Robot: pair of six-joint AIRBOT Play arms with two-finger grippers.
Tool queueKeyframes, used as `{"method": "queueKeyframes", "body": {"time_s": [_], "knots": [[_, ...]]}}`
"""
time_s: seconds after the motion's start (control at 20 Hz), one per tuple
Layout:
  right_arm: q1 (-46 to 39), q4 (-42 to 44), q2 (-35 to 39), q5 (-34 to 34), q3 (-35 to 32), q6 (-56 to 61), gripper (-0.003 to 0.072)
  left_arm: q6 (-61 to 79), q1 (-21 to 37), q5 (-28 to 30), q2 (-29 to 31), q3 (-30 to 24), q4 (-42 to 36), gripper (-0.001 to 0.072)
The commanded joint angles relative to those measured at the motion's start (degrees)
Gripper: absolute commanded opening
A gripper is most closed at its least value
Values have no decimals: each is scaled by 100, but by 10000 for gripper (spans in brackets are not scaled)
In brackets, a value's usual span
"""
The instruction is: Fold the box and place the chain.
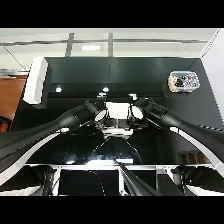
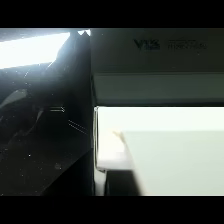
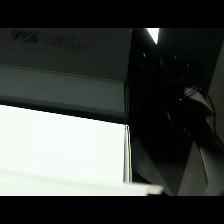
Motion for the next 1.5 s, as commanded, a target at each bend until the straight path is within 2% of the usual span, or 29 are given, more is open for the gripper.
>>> {"method": "queueKeyframes", "body": {"time_s": [0.0, 0.45, 0.5, 0.55, 0.6, 0.85, 0.9, 0.95, 1.0, 1.05, 1.1, 1.25, 1.3, 1.4, 1.45], "knots": [[13, -37, -33, 7, 13, 149, 262, -2, 0, -4, 2, 2, 2, 29], [11, -111, -83, 9, 13, 234, 241, 0, 0, -11, 2, 2, 2, 29], [11, -111, -83, 9, 13, 232, 109, 0, 0, -9, 2, 2, 2, 28], [11, -114, -83, -7, 13, 232, 31, -2, 0, -9, 2, 2, 2, 28], [11, -114, -83, -20, 13, 234, 14, 0, 0, -9, 2, 2, 2, 29], [9, -114, -83, 11, 15, 236, 23, 0, -2, -9, 2, 2, 2, 29], [11, -114, -83, 13, 13, 249, 114, 0, -2, -9, 2, 2, 2, 28], [11, -111, -83, 13, 13, 289, 173, 0, 0, -11, 2, 2, 2, 29], [11, -111, -83, 13, 13, 304, 170, 0, -2, -11, 2, 2, 2, 28], [11, -116, -83, 13, 13, 317, 49, 0, 0, -11, 2, 2, 2, 28], [11, -114, -83, 7, 13, 319, 15, 0, 0, -11, 2, 2, 2, 29], [-4, -116, -83, -39, 13, 317, 15, 0, 0, -11, 2, 2, 2, 28], [-15, -114, -79, -42, 13, 317, 21, 0, -2, -11, 2, 2, 2, 28], [-55, -118, -39, -20, 15, 267, 362, 0, 0, -7, 2, 2, 2, 28], [-87, -114, 35, -7, 15, 85, 388, 0, 0, -7, 2, 2, 2, 29]]}}
